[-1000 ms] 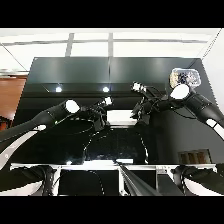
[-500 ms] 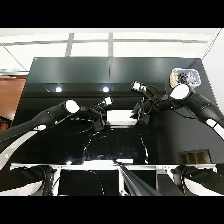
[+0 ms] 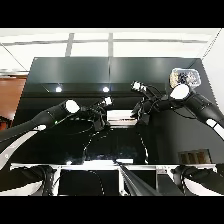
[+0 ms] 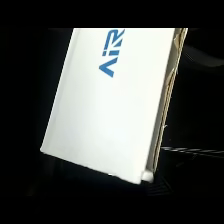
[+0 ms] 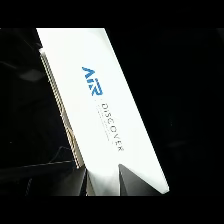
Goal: Fold the box and place the chain.
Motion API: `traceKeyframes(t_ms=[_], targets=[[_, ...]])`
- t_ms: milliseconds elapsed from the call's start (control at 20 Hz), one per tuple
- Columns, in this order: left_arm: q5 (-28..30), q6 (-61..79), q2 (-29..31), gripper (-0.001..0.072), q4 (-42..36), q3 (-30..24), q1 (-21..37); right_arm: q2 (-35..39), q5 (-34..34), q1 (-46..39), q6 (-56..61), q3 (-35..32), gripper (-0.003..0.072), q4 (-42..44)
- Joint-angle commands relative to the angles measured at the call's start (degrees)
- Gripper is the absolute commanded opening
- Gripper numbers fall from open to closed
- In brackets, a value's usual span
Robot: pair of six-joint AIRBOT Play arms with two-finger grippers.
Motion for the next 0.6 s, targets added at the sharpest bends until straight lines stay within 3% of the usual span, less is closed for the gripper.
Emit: traceKeyframes(t_ms=[0,150,200,550], targets=[[0.02,0.0,-0.02,0.0361,0.0,-0.04,0.0,0.0,1.2,0.07,0.04,-0.04,0.0169,-0.5],[0.04,0.0,-0.02,0.0361,0.0,-0.04,0.0,0.0,1.99,0.07,0.57,-0.04,0.0178,-0.66],[0.02,0.0,-0.02,0.0361,0.0,-0.04,0.0,0.0,1.97,0.07,1.31,-0.04,0.0269,-0.66],[0.02,0.0,-0.02,0.0361,0.0,-0.04,0.0,-0.02,1.92,0.07,1.73,-0.24,0.0269,-0.68]])
